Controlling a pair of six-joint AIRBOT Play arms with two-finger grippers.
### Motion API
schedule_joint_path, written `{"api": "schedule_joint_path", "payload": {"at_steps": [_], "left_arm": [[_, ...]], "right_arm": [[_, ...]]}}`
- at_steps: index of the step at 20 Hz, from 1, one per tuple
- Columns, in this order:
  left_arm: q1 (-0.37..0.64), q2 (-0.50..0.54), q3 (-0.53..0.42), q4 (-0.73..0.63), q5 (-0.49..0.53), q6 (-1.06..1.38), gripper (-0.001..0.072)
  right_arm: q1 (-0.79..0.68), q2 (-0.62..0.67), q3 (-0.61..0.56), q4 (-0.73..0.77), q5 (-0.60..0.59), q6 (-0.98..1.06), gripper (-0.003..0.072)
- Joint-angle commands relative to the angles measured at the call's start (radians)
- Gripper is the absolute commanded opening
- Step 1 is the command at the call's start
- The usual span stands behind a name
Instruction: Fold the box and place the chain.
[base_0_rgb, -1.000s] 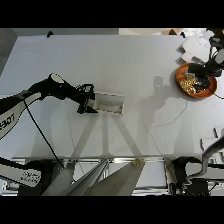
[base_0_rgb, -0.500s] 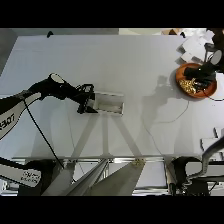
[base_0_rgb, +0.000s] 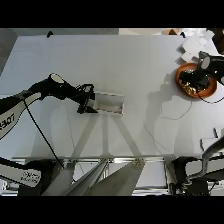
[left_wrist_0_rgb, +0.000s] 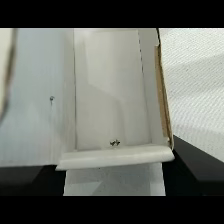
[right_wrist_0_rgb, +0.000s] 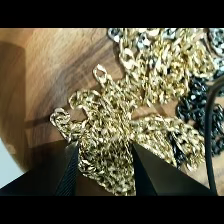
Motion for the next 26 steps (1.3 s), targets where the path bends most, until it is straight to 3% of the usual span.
{"api": "schedule_joint_path", "payload": {"at_steps": [1, 2, 4, 6, 14, 26], "left_arm": [[0.0, -0.001, 0.0, 0.0, 0.0, 0.0, 0.0208], [0.0, -0.001, 0.0, 0.0, 0.0, 0.0, 0.0208], [0.0, 0.0, 0.0, 0.0, 0.0, 0.0, 0.0208], [0.0, -0.001, 0.0, 0.0, 0.0, 0.0, 0.0208], [0.0, -0.001, 0.0, 0.0, 0.0, 0.0, 0.0208], [0.0, 0.0, 0.0, 0.0, 0.0, 0.0, 0.0208]], "right_arm": [[0.0, -0.026, 0.0, -0.005, -0.027, 0.024, 0.0337], [0.0, -0.035, 0.0, -0.005, -0.02, 0.023, 0.0333], [0.0, -0.047, 0.0, -0.002, -0.011, 0.022, 0.0247], [0.0, -0.043, 0.001, -0.002, -0.025, -0.009, 0.0011], [0.0, 0.077, 0.001, -0.006, -0.023, -0.211, 0.0007], [0.0, 0.376, -0.021, 0.01, 0.121, -0.381, 0.0002]]}}
